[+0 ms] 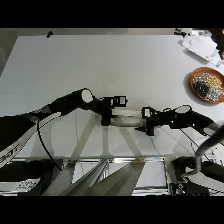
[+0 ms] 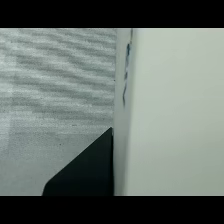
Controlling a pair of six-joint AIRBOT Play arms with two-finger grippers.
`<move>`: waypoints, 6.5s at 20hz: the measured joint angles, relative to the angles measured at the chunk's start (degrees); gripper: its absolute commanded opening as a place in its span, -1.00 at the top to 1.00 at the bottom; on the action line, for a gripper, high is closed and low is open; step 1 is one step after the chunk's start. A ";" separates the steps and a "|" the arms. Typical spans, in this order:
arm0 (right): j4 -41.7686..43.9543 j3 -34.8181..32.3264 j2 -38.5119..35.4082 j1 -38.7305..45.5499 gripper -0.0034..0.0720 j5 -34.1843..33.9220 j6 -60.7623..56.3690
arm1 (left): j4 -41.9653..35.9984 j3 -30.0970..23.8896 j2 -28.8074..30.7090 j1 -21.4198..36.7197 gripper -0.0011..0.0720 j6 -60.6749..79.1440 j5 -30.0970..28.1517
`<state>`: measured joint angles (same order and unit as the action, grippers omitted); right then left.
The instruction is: Fold the box and place the chain.
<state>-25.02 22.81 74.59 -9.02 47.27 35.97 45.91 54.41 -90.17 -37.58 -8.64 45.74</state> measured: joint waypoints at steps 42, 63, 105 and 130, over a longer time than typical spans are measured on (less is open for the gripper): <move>-0.28 0.04 0.04 0.02 0.14 0.52 0.15 | 1.86 -0.02 8.41 2.40 -0.94 -4.20 4.74; -0.24 0.04 0.02 0.02 0.14 0.50 0.13 | -17.94 -0.02 12.22 -4.74 0.96 -9.22 -5.79; -0.26 0.04 0.04 0.02 0.14 0.48 0.13 | 17.42 -1.62 12.59 0.15 -0.16 -20.46 13.92; -0.26 0.04 0.04 0.04 0.14 0.50 0.11 | 12.52 -8.17 10.01 -1.22 0.07 -7.80 -2.25</move>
<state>-25.28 22.85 74.63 -8.97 47.77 36.07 58.43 46.24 -80.16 -38.81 -16.45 43.48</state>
